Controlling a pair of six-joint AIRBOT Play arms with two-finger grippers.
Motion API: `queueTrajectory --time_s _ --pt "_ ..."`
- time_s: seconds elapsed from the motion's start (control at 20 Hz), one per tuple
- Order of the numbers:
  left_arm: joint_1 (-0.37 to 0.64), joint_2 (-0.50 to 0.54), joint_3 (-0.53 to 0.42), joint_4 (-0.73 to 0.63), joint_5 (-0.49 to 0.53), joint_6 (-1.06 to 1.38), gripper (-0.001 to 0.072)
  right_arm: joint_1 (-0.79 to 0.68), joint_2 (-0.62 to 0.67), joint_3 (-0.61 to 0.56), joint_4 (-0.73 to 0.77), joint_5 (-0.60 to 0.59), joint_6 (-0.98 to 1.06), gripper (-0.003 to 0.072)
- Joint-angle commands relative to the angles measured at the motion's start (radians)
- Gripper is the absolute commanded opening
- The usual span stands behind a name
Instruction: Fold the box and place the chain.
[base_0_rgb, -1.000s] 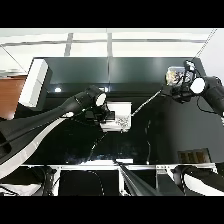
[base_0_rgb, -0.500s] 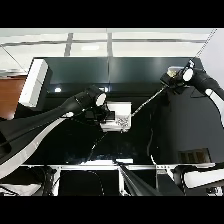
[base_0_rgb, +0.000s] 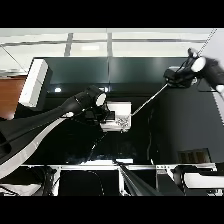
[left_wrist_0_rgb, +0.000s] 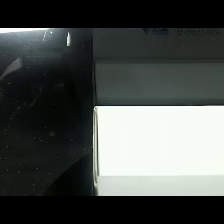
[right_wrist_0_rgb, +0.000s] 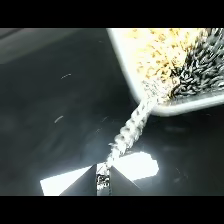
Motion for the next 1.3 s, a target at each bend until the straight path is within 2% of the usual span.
queueTrajectory --time_s 0.0,0.2,0.4,0.55,0.65,0.8,1.25 --pt "0.0 0.0 0.0 0.0 0.001 0.0 0.0031 0.027 0.269 0.003 0.003 0.175 -0.174 0.0022" --pt "0.0 0.0 0.0 0.0 0.001 0.0 0.0031 0.07 0.492 0.003 0.062 0.295 -0.186 0.0022" --pt "0.0 0.0 0.0 0.0 0.001 0.0 0.0031 0.16 0.529 -0.005 0.237 0.409 -0.188 0.0023" --pt "0.0 0.0 0.0 0.0 0.001 0.0 0.0031 0.28 0.52 -0.019 0.351 0.333 -0.188 0.0023" --pt "0.0 0.0 0.0 0.0 0.0 0.0 0.0031 0.343 0.519 -0.019 0.389 0.233 -0.188 0.0022" --pt "0.0 0.0 0.0 0.0 0.0 0.0 0.0031 0.38 0.518 -0.019 0.456 0.121 -0.188 0.0023" --pt "0.0 0.0 0.0 0.0 -0.001 0.0 0.0031 0.386 0.515 0.019 0.523 0.053 -0.207 0.0022"
